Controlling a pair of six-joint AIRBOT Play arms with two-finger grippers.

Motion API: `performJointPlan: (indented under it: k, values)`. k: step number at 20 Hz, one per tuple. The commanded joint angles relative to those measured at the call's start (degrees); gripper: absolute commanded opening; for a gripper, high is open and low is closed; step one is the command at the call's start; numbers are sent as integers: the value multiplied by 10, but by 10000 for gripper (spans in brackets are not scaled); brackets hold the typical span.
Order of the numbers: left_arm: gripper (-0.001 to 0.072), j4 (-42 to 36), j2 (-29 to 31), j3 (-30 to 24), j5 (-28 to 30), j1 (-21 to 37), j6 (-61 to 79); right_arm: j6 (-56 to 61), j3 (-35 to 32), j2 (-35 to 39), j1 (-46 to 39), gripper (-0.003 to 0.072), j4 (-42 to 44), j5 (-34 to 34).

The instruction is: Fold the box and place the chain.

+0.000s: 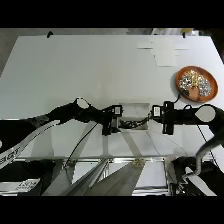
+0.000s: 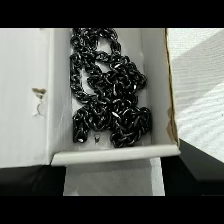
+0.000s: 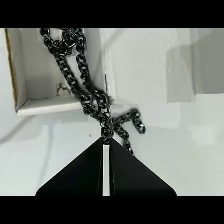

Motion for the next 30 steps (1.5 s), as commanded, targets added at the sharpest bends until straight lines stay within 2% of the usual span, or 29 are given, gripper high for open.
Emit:
performJointPlan:
  k: [1, 4, 9, 15, 20, 22, 23, 24, 26, 30]
  values:
    - [208, 0, 0, 0, 0, 1, 0, 9, 0, 53, 0, 15, 20, 36]
    - [208, 0, 0, 0, 0, 1, 0, 7, 0, 89, 0, 15, 114, 57]
    - [208, 0, 0, 0, 0, 1, 0, 0, 0, 94, 0, 15, 263, 68]
    - [208, 0, 0, 0, 0, 1, 0, 0, -1, 91, 21, 15, 298, 63]
    - [208, 0, 0, 0, 0, 1, 0, 0, -1, 63, 89, 16, 282, -13]
    - [208, 0, 0, 0, 0, 1, 0, 0, -1, 43, 92, 17, 260, -22]
    - [208, 0, 0, 0, 0, 1, 0, 0, -1, 34, 92, 30, 248, -23]
    - [208, 0, 0, 0, 0, 1, 0, 0, -1, 29, 92, 96, 239, -24]
    - [208, 0, 0, 0, 0, 1, 0, 0, -1, 31, 91, 311, 232, -28]
    - [208, 0, 0, 0, 0, 1, 0, 0, -1, 66, 35, 313, 222, -45]
